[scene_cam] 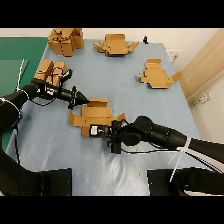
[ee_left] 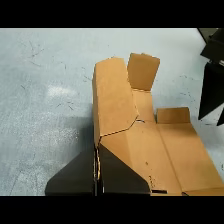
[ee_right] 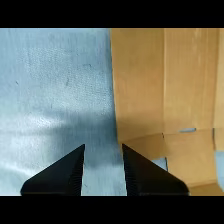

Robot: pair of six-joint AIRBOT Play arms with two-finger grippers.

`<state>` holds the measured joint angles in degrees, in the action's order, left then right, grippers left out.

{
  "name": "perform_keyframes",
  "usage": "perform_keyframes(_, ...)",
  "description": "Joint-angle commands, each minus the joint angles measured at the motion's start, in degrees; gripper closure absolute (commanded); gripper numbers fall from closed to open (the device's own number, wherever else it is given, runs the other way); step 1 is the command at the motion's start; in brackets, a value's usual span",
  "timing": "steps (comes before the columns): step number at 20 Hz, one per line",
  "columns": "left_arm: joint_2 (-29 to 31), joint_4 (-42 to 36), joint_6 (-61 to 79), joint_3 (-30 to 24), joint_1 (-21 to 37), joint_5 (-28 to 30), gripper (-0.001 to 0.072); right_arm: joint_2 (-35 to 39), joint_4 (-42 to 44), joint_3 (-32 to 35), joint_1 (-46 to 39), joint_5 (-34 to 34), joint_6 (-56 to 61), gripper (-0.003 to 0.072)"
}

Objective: Fold the box.

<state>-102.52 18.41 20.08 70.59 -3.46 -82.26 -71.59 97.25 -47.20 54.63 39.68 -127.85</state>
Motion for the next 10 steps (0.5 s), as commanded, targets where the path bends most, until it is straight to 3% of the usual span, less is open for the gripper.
perform_keyframes(1,0.0,1.2,0.1,0.0,-0.1,0.4,0.0698,-2.3,-5.8,0.0,1.9,-5.7,6.9,0.0296)
perform_keyframes(5,0.0,1.2,0.1,0.0,-0.1,0.2,0.0699,-5.6,-14.6,0.0,1.9,-9.3,8.8,0.0296)
perform_keyframes(10,0.0,1.7,0.0,0.0,0.0,-3.6,0.0698,-5.4,-33.4,-1.1,1.9,-9.2,27.5,0.0296)
